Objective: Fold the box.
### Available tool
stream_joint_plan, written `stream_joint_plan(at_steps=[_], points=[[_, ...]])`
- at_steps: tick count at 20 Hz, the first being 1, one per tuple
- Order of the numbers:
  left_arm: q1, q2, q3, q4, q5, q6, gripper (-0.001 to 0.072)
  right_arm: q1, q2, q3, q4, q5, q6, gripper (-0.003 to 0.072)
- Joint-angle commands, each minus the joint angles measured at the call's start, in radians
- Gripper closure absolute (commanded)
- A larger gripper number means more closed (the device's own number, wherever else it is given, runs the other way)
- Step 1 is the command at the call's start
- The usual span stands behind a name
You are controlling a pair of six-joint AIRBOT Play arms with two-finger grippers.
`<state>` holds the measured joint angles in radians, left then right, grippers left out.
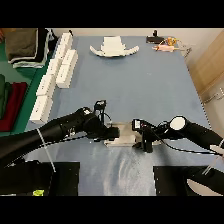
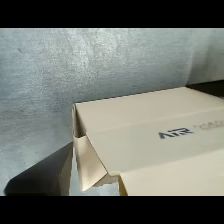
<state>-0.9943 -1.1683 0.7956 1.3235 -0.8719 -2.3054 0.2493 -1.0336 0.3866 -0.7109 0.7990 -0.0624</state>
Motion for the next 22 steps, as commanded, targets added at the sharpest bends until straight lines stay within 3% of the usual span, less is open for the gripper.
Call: stream_joint_plan(at_steps=[1, 5, 9, 16, 17, 18, 22], points=[[-0.01, -0.049, 0.029, 0.027, -0.059, -0.072, 0.0309, 0.0, 0.0, 0.001, 0.0, 0.0, 0.001, 0.0175], [-0.015, -0.096, 0.059, 0.054, -0.095, -0.142, 0.0308, 0.0, 0.0, 0.001, 0.0, 0.0, 0.001, 0.0175], [-0.03, -0.153, 0.126, 0.111, -0.199, -0.176, 0.0309, 0.0, 0.0, 0.001, 0.0, 0.0, 0.001, 0.0174], [-0.047, -0.193, 0.151, 0.119, -0.194, -0.18, 0.031, 0.0, 0.0, 0.001, 0.0, 0.0, 0.001, 0.0174], [-0.047, -0.193, 0.151, 0.118, -0.191, -0.183, 0.0352, 0.0, 0.0, 0.001, 0.0, 0.0, 0.001, 0.0174], [-0.047, -0.193, 0.151, 0.117, -0.191, -0.179, 0.0667, 0.0, 0.0, 0.001, 0.0, 0.0, 0.001, 0.0175], [-0.061, -0.193, 0.151, 0.12, -0.177, -0.217, 0.0694, 0.0, 0.0, 0.001, 0.0, 0.0, 0.001, 0.0175]])
